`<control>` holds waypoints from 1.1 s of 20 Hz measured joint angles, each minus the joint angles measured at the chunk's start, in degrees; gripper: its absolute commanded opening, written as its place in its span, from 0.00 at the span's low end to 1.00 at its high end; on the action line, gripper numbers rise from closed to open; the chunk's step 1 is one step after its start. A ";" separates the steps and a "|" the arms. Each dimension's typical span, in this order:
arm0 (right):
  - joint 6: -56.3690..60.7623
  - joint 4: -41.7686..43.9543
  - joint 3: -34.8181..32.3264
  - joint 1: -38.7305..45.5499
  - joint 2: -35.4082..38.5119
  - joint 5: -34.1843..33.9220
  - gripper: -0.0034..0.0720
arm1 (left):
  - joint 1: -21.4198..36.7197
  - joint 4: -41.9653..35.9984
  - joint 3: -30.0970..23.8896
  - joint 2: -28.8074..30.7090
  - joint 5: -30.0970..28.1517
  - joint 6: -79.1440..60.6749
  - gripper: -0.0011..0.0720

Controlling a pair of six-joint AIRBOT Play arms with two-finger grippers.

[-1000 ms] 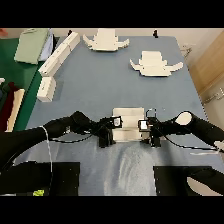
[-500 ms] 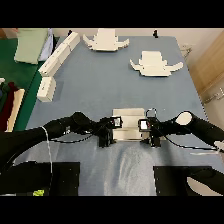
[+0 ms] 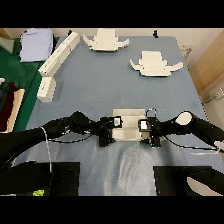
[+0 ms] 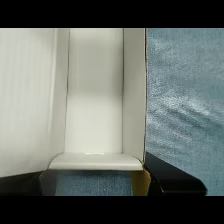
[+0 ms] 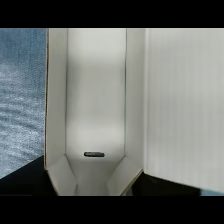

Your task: Fold the box.

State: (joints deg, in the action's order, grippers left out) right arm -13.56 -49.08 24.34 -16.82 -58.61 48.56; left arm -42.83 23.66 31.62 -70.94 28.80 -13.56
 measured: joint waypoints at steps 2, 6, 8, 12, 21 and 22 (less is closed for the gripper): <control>0.02 0.00 0.00 0.00 0.00 0.00 0.72 | 0.02 0.00 -0.13 0.31 0.00 0.02 0.84; -0.02 -0.02 0.02 0.00 0.00 0.00 0.72 | 0.07 -0.37 -1.07 0.57 -0.52 0.04 0.96; -0.02 0.00 0.02 0.00 0.00 0.00 0.72 | 0.07 -1.11 -1.38 0.59 -0.81 -0.11 0.96; 0.00 -0.02 0.02 0.00 0.00 0.00 0.72 | 0.07 -2.01 -1.64 0.59 -1.11 -0.68 0.96; 0.02 -0.02 0.02 -0.02 0.00 0.00 0.72 | -0.37 -3.61 -1.64 0.57 -1.33 -3.15 0.72; 0.04 -0.02 0.02 0.00 0.00 0.00 0.72 | -0.52 -3.85 -1.64 0.55 -1.40 -3.41 0.72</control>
